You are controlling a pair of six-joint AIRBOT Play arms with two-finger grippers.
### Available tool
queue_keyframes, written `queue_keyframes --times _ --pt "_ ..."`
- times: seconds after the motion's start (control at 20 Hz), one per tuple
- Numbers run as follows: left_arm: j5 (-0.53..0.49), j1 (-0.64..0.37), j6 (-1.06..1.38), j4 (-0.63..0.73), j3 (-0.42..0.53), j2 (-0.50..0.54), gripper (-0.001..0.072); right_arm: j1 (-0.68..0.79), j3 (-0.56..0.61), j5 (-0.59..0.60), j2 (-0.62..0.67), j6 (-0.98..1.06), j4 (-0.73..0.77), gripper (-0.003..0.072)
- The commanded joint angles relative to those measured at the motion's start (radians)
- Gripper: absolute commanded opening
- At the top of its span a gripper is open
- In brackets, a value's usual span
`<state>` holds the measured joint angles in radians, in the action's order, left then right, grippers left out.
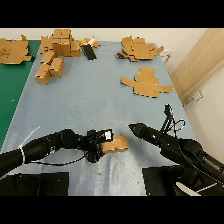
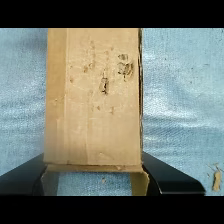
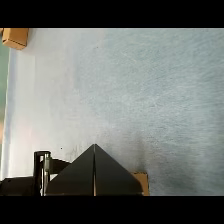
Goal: Fold the box.
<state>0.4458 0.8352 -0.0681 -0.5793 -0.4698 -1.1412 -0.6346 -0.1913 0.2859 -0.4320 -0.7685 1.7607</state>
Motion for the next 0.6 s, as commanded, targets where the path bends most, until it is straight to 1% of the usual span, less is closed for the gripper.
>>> queue_keyframes --times 0.0,0.55 --pt "0.0 0.0 0.0 0.0 -0.001 0.0 0.0526 0.006 -0.001 0.0 0.001 0.024 0.0 0.0001" --pt "-0.001 0.0 0.0 0.0 -0.001 0.0 0.0527 0.006 -0.001 0.0 0.001 0.039 -0.003 0.0001"
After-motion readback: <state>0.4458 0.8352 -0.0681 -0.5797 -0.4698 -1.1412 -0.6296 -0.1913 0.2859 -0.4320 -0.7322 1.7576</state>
